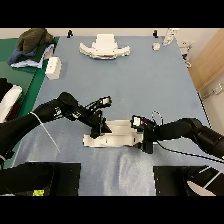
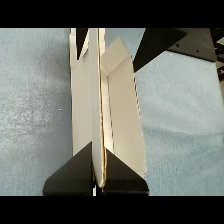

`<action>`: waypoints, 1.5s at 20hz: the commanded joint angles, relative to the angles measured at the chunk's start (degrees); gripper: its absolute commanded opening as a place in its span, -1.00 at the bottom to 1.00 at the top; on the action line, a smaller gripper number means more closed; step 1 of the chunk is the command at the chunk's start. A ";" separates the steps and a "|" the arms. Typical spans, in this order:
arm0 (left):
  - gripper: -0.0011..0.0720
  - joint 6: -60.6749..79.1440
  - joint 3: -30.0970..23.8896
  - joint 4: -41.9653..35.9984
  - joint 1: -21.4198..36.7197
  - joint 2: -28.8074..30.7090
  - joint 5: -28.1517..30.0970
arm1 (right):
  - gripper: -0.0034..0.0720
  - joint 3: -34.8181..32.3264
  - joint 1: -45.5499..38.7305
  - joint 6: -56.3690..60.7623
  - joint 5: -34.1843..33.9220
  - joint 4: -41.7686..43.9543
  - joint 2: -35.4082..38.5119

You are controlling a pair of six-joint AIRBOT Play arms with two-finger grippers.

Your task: Fold the box.

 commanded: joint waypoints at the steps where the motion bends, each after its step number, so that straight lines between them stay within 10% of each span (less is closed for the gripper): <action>1: -0.94 0.02 -0.02 0.00 0.00 0.04 0.04 | 1.00 -1.90 -2.27 -7.93 -0.11 5.51 -0.02; 30: -0.94 0.02 -0.02 0.00 0.00 0.02 0.04 | 0.98 -1.79 -2.25 -13.81 4.04 6.14 -9.22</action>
